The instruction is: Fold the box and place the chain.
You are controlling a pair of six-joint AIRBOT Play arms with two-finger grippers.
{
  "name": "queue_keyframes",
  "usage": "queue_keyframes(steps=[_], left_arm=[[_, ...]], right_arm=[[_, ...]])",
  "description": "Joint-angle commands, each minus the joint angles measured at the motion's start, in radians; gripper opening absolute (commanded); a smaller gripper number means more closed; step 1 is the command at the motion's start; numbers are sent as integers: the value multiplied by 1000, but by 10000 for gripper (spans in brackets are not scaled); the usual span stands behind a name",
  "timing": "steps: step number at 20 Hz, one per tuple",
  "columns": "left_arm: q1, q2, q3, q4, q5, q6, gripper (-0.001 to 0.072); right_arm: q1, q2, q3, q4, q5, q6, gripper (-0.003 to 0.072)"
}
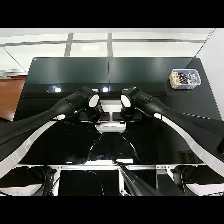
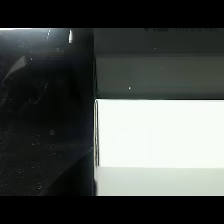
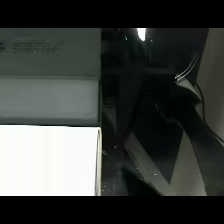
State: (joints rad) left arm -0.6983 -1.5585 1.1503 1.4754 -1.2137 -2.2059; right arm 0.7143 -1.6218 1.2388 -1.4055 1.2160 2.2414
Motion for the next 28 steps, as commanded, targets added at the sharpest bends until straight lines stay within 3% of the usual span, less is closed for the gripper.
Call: queue_keyframes(steps=[1, 5, 6, 7, 11, 15, 17, 19, 21, 22, 23, 24, 28], left_arm=[[1, 0, 0, 1, -1, 0, 26], [1, 0, 0, 1, 0, 0, 26], [1, 0, 0, 1, 0, 0, 26], [1, 0, 0, 1, 0, 0, 26], [1, 0, 0, 1, 0, 0, 26], [1, 0, 0, 1, -1, 0, 26], [1, 0, 0, 1, 0, 0, 26], [1, 0, 0, 1, 0, 0, 26], [1, 0, 0, 1, 0, 1, 26], [1, 0, 0, 1, 0, 0, 26], [1, 0, 0, 1, 0, 0, 26], [1, 0, 0, 1, 1, 0, 26], [2, 0, 0, 2, 3, 2, 26]], right_arm=[[0, 0, 1, 0, -4, 5, 11], [0, 2, 5, 2, -5, 3, 42], [0, 3, 7, 2, -5, 3, 253], [0, 6, 14, 1, 0, 2, 346], [-4, 63, 56, -3, 46, -74, 356], [-23, 227, 109, -40, 97, -161, 355], [-58, 327, 133, -174, 99, -185, 355], [-117, 402, 134, -469, 84, -185, 355], [-199, 405, 131, -744, 65, -184, 355], [-270, 394, 122, -797, 8, -185, 357], [-352, 378, 115, -787, -67, -185, 493], [-441, 352, 108, -740, -136, -185, 720], [-752, 182, 142, -261, -325, -177, 720]])
